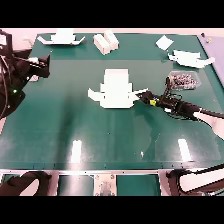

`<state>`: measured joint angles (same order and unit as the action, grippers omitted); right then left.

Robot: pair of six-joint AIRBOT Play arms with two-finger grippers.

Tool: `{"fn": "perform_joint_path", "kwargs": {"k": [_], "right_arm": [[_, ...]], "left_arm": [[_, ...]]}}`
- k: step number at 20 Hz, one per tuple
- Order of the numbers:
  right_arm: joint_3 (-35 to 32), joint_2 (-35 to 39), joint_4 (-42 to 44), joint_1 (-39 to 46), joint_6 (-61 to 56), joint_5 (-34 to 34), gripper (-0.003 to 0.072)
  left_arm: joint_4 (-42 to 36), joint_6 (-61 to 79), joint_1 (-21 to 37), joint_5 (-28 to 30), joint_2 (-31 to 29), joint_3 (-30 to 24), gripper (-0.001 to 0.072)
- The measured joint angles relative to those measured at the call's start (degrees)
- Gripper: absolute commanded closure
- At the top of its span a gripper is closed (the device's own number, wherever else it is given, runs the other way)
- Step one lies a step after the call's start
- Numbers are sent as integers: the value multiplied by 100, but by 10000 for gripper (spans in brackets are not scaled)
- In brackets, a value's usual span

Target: Fold the box and place the chain.

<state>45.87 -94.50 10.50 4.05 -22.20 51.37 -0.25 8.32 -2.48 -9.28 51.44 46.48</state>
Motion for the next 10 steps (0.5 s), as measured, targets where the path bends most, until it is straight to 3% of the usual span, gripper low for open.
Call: {"fn": "perform_joint_path", "kwargs": {"k": [6, 10], "right_arm": [[-81, 0, -9, 0, -59, 2, 676], [-70, 0, -28, 0, -44, 13, 676]], "left_arm": [[479, -1097, -2, -1401, 702, -22, 15], [564, -1462, 0, -1954, 1016, -13, 16]]}}
